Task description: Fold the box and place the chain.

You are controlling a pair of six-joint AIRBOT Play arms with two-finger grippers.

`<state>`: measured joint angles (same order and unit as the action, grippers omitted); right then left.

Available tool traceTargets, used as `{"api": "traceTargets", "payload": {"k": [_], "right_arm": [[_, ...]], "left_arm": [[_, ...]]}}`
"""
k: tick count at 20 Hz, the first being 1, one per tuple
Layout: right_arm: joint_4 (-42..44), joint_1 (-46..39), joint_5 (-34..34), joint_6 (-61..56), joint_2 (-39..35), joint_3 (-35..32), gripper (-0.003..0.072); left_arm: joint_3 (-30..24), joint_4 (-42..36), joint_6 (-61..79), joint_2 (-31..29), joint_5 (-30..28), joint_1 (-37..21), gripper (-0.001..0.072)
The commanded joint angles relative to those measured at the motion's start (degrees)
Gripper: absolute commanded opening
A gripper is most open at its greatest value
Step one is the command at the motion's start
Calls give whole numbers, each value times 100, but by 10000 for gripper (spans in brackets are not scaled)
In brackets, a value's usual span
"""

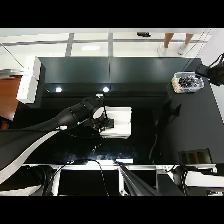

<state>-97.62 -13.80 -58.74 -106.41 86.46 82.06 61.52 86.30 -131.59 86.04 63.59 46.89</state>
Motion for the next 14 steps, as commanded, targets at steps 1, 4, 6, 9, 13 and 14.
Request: {"api": "traceTargets", "payload": {"k": [1,4,6,9,13,14], "right_arm": [[186,-264,-234,-129,870,857,693],[236,-291,-225,-203,1257,1117,693],[341,-313,-225,-203,1469,1233,693],[612,-367,-24,-195,1700,1338,597],[638,-372,136,-199,1786,1340,522],[638,-372,122,-199,1786,1340,522]], "left_arm": [[2,0,0,2,-9,2,32],[2,2,2,2,-7,2,33],[2,4,0,2,-13,2,32],[2,2,0,2,-9,2,32],[2,2,2,2,-7,2,32],[2,2,0,2,-4,2,33]]}}
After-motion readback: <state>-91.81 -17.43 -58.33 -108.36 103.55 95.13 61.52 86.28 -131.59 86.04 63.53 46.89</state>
